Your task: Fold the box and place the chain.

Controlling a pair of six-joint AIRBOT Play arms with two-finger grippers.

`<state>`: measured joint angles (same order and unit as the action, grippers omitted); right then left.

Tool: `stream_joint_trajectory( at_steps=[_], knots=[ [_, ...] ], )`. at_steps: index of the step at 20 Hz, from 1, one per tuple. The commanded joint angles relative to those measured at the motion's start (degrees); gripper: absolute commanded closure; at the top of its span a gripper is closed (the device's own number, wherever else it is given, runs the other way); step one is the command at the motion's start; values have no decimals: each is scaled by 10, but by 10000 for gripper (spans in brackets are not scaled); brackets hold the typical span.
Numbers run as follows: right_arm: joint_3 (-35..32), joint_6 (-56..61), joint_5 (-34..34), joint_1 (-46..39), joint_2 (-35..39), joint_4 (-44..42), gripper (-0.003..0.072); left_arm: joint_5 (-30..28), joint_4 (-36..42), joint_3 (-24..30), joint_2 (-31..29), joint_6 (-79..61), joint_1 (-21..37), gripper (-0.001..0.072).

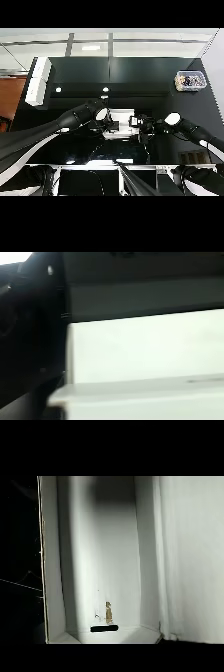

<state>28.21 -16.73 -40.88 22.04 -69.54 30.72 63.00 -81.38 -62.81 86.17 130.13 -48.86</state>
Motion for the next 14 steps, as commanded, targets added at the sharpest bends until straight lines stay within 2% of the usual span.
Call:
stream_joint_trajectory(
  at_steps=[1, 2, 4, 9, 10, 11, 12, 14],
  knots=[
    [0, 1, 0, 0, 0, 0, 507, 3, -4, 0, 0, -3, 0, 328],
    [0, 1, 0, 0, 0, 0, 507, 3, -4, 0, 0, -3, 0, 488],
    [0, 1, 0, 0, 0, 0, 507, 0, -4, 0, 0, -3, 0, 672],
    [0, 1, 0, 0, 0, 0, 505, 0, -5, 0, 0, -11, 0, 686],
    [0, 4, 2, 0, 0, -1, 334, 1, -7, 0, 0, -12, 0, 686],
    [0, 10, 3, 0, 0, 0, 63, 1, -7, 0, 0, -13, 0, 686],
    [0, 14, 2, 0, 0, 0, 19, 1, -9, 0, 0, -13, 0, 687],
    [0, 17, -9, 0, 6, 13, 20, 5, -26, 0, 0, -13, 1, 686]
  ],
)
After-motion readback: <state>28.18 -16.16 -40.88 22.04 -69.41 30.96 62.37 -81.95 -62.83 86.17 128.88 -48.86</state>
